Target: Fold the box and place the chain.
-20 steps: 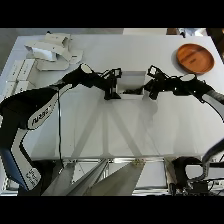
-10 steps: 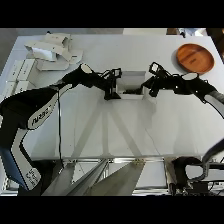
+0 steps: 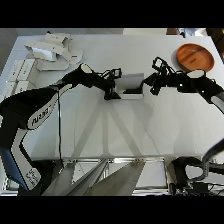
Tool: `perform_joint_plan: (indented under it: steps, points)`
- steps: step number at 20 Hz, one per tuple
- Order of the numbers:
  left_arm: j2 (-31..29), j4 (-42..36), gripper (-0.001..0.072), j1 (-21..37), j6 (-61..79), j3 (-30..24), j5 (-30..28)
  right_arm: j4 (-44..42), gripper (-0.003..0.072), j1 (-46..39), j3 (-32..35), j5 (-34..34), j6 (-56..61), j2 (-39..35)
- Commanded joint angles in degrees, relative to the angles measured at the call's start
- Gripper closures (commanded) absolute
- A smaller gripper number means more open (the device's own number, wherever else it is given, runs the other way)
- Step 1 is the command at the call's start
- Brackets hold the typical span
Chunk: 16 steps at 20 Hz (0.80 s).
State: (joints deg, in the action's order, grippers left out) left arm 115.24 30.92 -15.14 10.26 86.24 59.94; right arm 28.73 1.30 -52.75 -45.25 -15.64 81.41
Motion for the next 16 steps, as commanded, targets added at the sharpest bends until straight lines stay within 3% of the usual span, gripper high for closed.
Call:
perform_joint_plan:
  steps: [1,4,9,16]
  points:
    - [-0.02,-0.04,0.0271,0.02,-0.20,0.04,-0.11,0.17,0.0670,0.07,0.02,-7.89,0.46,-0.74]
    - [-0.02,-0.04,0.0271,0.02,-0.20,0.04,-0.13,2.62,0.0670,0.07,0.02,-12.92,4.00,-0.74]
    - [-0.02,-0.04,0.0271,0.02,-0.20,0.04,-0.13,10.73,0.0670,0.07,0.02,-12.63,12.59,-0.74]
    - [-0.02,-0.04,0.0271,0.02,-0.20,0.04,-0.13,9.81,0.0670,0.04,0.02,-10.47,16.70,-0.81]
